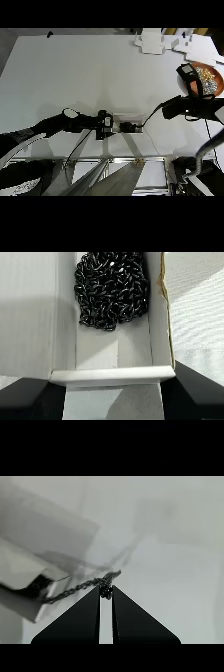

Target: Fold the box and place the chain.

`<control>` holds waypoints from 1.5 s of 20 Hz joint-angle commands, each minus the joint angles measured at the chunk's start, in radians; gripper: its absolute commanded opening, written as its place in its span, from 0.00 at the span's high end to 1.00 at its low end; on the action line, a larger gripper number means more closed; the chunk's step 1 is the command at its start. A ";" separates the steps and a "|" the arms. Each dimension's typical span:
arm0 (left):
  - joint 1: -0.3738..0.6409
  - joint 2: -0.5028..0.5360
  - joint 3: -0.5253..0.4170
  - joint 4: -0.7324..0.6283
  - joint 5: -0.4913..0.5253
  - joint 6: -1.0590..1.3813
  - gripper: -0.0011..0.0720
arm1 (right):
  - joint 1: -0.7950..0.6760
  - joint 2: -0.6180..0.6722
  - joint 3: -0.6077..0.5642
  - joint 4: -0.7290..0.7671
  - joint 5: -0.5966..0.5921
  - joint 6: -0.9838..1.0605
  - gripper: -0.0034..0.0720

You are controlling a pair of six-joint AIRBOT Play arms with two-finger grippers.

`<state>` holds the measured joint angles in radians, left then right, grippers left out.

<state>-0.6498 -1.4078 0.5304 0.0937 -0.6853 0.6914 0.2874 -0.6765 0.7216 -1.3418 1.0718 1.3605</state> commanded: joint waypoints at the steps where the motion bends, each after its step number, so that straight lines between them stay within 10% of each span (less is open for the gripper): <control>1: 0.000 0.000 0.000 0.000 0.000 0.000 0.97 | 0.091 0.024 0.001 0.023 0.051 -0.036 0.93; 30: 0.000 0.000 0.000 0.000 0.000 0.000 0.97 | 0.110 0.025 -0.078 0.549 -0.045 -0.562 0.93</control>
<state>-0.6498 -1.4078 0.5304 0.0933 -0.6853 0.6914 0.3965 -0.6266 0.6903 -0.8078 1.0733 0.8589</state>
